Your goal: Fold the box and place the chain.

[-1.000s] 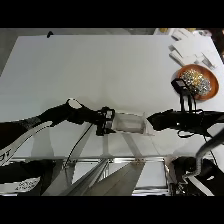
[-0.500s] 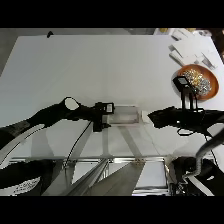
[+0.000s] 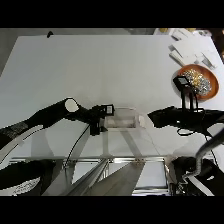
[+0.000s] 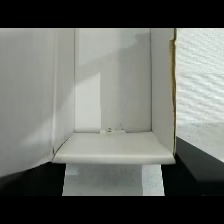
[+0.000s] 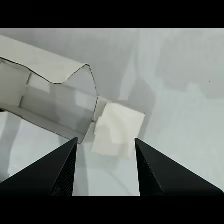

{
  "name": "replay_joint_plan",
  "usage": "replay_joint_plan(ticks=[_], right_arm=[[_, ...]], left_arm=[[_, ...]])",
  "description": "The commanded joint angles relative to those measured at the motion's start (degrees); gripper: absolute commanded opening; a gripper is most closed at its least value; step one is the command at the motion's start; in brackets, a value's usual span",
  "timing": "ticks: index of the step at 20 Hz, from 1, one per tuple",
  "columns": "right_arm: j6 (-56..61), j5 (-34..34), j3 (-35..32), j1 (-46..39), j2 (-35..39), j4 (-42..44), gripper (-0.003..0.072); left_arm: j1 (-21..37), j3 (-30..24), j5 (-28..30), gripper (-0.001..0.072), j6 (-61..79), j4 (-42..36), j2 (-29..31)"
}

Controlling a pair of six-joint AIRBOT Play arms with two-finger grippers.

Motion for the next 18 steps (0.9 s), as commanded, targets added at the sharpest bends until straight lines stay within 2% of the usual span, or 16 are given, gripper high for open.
replay_joint_plan(ticks=[1, 14, 18], right_arm=[[-0.02, 0.02, 0.04, -0.02, -0.02, 0.07, 0.0364], [-2.54, 1.07, 0.04, -0.02, -0.02, 0.00, 0.0363], [-2.32, 3.45, -0.07, -0.02, -0.07, -1.75, 0.0357]], left_arm=[[-0.07, -0.04, -0.20, 0.0133, -0.26, 1.55, -0.87], [-0.09, -0.04, 1.81, 0.0134, 0.76, 1.53, -0.87], [-0.09, -0.04, 1.68, 0.0134, 0.76, 1.53, -0.85]])
